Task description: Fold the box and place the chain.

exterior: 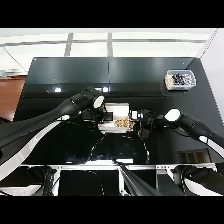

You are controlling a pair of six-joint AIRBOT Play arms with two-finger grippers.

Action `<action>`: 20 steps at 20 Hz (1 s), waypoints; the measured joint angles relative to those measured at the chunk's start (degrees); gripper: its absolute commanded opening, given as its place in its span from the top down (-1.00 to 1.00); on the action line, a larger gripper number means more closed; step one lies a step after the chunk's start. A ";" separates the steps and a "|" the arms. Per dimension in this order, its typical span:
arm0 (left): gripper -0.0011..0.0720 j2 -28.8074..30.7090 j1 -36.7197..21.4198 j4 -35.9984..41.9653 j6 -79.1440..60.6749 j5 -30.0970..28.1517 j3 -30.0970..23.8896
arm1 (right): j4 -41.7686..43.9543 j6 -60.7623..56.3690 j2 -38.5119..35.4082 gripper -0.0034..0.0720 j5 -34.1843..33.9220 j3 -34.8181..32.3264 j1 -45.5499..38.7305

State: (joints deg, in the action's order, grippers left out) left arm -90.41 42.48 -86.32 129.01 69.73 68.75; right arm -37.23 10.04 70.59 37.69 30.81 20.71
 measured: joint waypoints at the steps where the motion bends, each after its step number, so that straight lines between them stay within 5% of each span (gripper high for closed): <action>1: 0.90 0.00 0.02 0.00 0.00 -0.02 0.00 | -0.02 0.00 0.11 -0.61 -0.11 -0.04 0.24; 4: 0.90 0.00 0.02 0.00 0.00 0.00 0.00 | -0.44 -1.36 0.28 0.80 -2.67 -0.04 0.63; 5: 0.90 0.00 0.02 0.02 0.00 -0.02 0.00 | -0.59 -1.99 0.28 0.89 -3.72 -0.04 0.63; 12: 0.90 0.00 0.02 0.00 0.00 -0.02 0.00 | -2.51 -10.43 -3.13 0.90 -5.29 -0.09 0.61; 20: 0.90 0.00 0.02 0.02 0.00 -0.02 0.00 | -2.10 -29.11 -18.78 0.89 1.42 3.43 0.39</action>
